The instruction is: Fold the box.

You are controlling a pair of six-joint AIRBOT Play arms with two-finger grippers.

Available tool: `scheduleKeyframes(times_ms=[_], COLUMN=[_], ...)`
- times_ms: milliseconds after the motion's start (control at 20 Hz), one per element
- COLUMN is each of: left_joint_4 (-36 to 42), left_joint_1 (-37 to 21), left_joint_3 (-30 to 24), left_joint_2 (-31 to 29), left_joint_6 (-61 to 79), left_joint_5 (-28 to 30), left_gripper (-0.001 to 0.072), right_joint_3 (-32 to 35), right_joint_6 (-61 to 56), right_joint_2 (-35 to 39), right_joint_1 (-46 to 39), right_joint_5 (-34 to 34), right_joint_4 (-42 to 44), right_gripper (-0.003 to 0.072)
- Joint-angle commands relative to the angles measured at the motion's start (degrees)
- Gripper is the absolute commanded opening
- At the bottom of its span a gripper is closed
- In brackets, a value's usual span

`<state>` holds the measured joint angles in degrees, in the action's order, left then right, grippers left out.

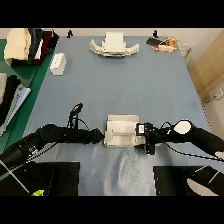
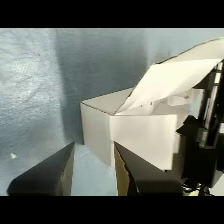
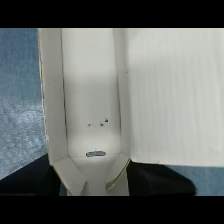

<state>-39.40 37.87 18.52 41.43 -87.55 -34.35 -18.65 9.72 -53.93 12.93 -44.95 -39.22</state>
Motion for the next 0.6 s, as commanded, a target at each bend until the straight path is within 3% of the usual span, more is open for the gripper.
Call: scheduleKeyframes(times_ms=[0, 150, 400, 550], left_joint_4=[0.85, 0.44, -0.83, -7.85], left_joint_1=[0.04, 0.72, 6.21, 8.79], left_joint_3=[1.27, 2.56, 5.68, 9.4], left_joint_2=[0.07, 1.22, 8.5, 11.8], left_joint_6=[1.46, 2.54, 2.08, -4.39], left_joint_5=[-0.81, -1.36, -0.96, 0.48], left_gripper=[0.036, 0.036, 0.036, 0.036], right_joint_3=[0.02, 0.02, 0.02, 0.02], right_joint_6=[-0.02, -0.02, -0.02, -0.02], right_joint_2=[0.02, 0.02, 0.02, 0.02], right_joint_1=[0.02, 0.02, 0.02, 0.02], right_joint_5=[0.02, 0.02, 0.02, 0.0], right_joint_4=[0.0, 0.0, 0.0, 0.0], right_gripper=[0.0495, 0.0495, 0.0495, 0.0495])
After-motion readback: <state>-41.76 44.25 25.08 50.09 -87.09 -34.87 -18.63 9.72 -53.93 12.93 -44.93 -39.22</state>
